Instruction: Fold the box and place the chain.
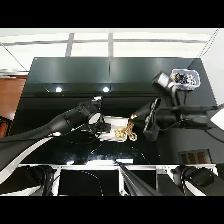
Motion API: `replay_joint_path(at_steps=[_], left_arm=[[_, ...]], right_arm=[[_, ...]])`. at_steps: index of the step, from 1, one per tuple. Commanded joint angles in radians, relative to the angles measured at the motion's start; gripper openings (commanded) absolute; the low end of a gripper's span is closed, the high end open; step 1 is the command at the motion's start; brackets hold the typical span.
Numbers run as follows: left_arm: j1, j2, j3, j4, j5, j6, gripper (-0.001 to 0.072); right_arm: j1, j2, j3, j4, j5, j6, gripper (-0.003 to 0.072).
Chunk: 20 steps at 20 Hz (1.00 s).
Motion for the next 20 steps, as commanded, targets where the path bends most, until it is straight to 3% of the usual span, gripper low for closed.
replay_joint_path(at_steps=[1, 4, 10, 19, 20], left_arm=[[0.0, 0.0, 0.0, 0.0, 0.0, 0.0, 0.0032], [0.0, 0.0, 0.0, 0.0, 0.0, 0.0, 0.0032], [0.0, 0.0, 0.0, 0.0, 0.0, 0.0, 0.0032], [0.0, 0.0, 0.0, 0.0, 0.0, 0.0, 0.0032], [0.0, 0.0, 0.0, 0.0, 0.0, 0.0, 0.0032]], right_arm=[[-0.001, 0.007, 0.082, 0.22, -0.043, 0.027, 0.0016], [-0.001, -0.005, 0.084, 0.312, -0.07, 0.027, 0.0015], [0.004, -0.153, 0.077, 0.248, -0.019, 0.028, 0.0016], [0.004, -0.308, -0.035, 0.146, 0.021, 0.027, 0.002], [0.004, -0.308, -0.036, 0.146, 0.025, 0.027, 0.0098]])
